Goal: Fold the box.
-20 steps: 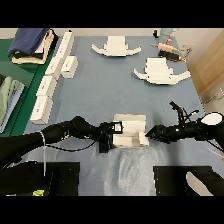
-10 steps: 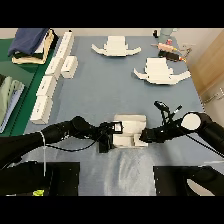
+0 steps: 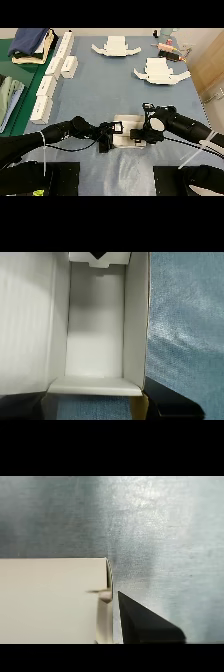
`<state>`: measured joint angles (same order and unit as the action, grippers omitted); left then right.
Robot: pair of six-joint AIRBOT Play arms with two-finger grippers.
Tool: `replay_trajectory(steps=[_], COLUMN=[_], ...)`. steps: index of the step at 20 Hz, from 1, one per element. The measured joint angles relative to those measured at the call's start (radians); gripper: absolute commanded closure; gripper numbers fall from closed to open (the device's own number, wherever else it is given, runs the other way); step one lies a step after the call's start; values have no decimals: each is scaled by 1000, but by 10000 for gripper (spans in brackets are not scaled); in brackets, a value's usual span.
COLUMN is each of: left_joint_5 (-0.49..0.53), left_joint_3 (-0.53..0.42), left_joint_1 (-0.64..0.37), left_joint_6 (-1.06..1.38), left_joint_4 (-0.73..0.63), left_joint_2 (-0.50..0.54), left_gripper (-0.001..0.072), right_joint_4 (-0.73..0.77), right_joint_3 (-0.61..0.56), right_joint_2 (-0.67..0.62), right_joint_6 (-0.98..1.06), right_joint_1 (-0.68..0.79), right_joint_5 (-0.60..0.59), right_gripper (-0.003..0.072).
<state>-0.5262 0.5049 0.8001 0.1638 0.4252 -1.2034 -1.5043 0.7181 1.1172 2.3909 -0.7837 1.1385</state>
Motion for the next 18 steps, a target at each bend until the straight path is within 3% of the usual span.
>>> replay_trajectory(steps=[1,2,3,6,7,11,13,14,15,18], left_joint_5=[0,0,0,0,0,1,1,0,1,1], left_joint_3=[0,0,0,0,0,0,0,0,0,0], left_joint_1=[0,0,0,0,0,0,0,0,0,0], left_joint_6=[0,0,0,0,1,4,2,0,-10,-3], left_joint_4=[0,0,0,0,0,1,1,-1,-7,-3], left_joint_2=[0,0,0,0,0,0,0,0,0,0], left_gripper=[304,304,304,304,304,304,304,304,304,305], right_joint_4=[-17,-31,-40,-67,-76,-97,-102,-104,-114,-104], right_joint_3=[12,22,30,42,43,48,48,49,51,63], right_joint_2=[20,39,52,79,84,92,94,94,95,84], right_joint_6=[34,67,92,147,158,177,181,185,185,153], right_joint_1=[-12,-21,-27,-39,-40,-45,-45,-45,-45,-45], right_joint_5=[9,16,21,40,47,47,47,46,27,31], right_gripper=[293,367,373,613,653,686,641,405,297,284])
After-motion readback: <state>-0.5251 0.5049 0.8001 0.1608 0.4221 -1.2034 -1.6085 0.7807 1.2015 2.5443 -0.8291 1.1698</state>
